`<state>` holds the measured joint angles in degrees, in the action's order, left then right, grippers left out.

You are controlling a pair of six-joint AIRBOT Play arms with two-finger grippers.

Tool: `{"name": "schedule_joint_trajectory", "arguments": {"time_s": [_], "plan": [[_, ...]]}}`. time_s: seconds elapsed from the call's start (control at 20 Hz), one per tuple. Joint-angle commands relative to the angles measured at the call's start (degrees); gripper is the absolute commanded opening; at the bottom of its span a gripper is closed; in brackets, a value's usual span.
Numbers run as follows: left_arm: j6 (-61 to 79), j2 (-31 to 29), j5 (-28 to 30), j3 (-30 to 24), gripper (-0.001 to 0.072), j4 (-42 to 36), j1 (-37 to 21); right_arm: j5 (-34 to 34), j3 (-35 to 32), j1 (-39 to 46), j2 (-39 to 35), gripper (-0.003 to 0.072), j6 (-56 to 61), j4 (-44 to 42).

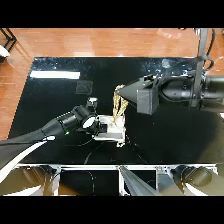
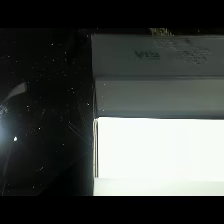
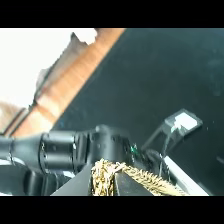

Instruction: Fold the box and place the chain.

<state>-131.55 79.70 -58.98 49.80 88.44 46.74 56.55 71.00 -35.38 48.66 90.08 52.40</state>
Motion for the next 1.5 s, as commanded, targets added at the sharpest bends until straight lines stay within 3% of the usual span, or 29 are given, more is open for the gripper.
{"name": "schedule_joint_trajectory", "arguments": {"time_s": [0.0,0.35,0.9,1.2,1.45], "plan": [[0.0,0.0,0.2,0.0,0.0025,0.0,0.0,-3.7,0.0,0.0,0.5,0.0018,-1.4,-2.4],[0.0,0.0,0.2,0.0,0.0025,0.0,0.0,-4.8,0.0,0.0,0.5,0.0018,-1.4,-2.4],[0.0,0.0,0.3,0.0,0.0025,0.0,0.0,4.9,-0.4,0.0,0.5,0.0019,-1.4,-1.1],[0.0,0.0,0.3,0.0,0.0025,0.2,0.0,1.8,-6.0,-0.6,2.5,0.0019,-1.0,-4.2],[0.0,0.0,0.4,0.0,0.0025,0.3,0.0,1.8,-9.4,-1.7,6.4,0.0019,-1.2,-0.8]]}}
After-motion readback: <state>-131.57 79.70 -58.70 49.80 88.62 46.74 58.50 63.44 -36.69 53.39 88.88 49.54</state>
